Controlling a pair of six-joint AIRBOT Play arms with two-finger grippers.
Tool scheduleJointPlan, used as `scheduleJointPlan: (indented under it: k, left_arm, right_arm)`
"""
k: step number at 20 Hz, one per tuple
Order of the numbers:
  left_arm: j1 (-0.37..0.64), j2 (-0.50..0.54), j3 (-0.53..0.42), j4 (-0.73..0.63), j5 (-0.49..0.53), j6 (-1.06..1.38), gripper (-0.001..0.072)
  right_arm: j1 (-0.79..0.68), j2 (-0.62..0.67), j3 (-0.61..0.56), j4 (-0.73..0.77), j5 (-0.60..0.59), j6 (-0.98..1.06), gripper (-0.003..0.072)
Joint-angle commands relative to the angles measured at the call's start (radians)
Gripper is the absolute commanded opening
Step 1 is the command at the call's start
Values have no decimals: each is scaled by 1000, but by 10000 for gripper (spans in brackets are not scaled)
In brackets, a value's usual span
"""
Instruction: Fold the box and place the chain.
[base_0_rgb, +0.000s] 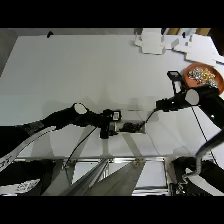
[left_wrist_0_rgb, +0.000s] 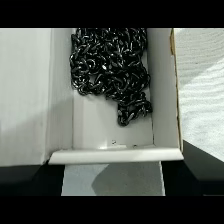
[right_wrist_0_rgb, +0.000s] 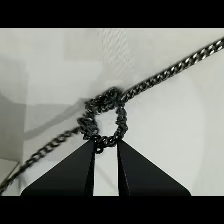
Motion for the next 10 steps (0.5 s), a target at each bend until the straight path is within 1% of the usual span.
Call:
scheduleJointPlan:
  k: [1, 6, 8, 10]
  left_arm:
    - [1, 0, 0, 0, 0, 0, 273]
    - [1, 0, 0, 0, 0, 0, 273]
    - [1, 0, 0, 0, 0, 0, 273]
    - [1, 0, 0, 0, 0, 0, 273]
  right_arm:
    - [0, 118, 1, -43, 13, 8, 17]
    - [0, 262, 1, -43, 31, 8, 17]
    - [0, 295, 1, -25, 80, 0, 17]
    - [0, 326, 1, 29, 132, -50, 17]
